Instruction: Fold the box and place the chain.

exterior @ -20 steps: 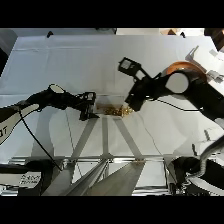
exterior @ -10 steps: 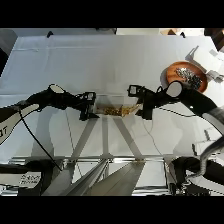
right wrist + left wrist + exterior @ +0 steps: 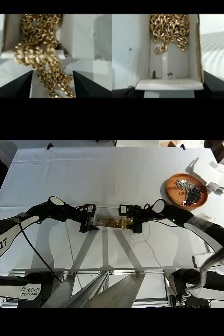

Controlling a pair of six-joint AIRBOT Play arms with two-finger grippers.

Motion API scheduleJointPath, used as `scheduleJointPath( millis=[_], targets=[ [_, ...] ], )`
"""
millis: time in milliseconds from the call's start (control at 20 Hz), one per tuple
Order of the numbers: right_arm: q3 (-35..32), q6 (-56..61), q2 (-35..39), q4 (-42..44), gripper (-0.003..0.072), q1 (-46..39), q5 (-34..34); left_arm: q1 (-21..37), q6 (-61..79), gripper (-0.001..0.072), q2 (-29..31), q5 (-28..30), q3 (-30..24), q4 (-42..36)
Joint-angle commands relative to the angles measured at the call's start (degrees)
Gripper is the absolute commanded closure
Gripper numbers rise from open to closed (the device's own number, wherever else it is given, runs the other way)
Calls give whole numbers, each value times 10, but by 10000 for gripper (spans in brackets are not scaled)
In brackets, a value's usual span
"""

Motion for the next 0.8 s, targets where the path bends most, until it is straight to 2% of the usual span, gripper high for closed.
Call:
scheduleJointPath(
  millis=[0, 50, 150, 200, 450, 650, 750],
  targets=[
    [-1, -8, -19, 3, 163, 6, -12, 0, 0, 500, 0, 0, 0, 0],
    [-1, -7, -19, 2, 270, 6, -11, 0, 0, 500, 0, 0, 0, 0],
    [-1, -7, -19, 2, 608, 6, -9, 0, 0, 500, 0, 0, 0, 0],
    [-1, -7, -19, 2, 672, 6, -9, 0, 0, 500, 0, 0, 0, 0],
    [-1, 13, 7, -21, 674, 6, -9, 0, 0, 500, 0, 0, 0, 0],
    [-1, 162, 62, -151, 674, 6, -1, 0, 0, 500, 0, 0, 0, 0],
    [-1, 226, 91, -187, 674, 6, 13, 0, 0, 500, 0, 0, 0, 0]
  ],
)
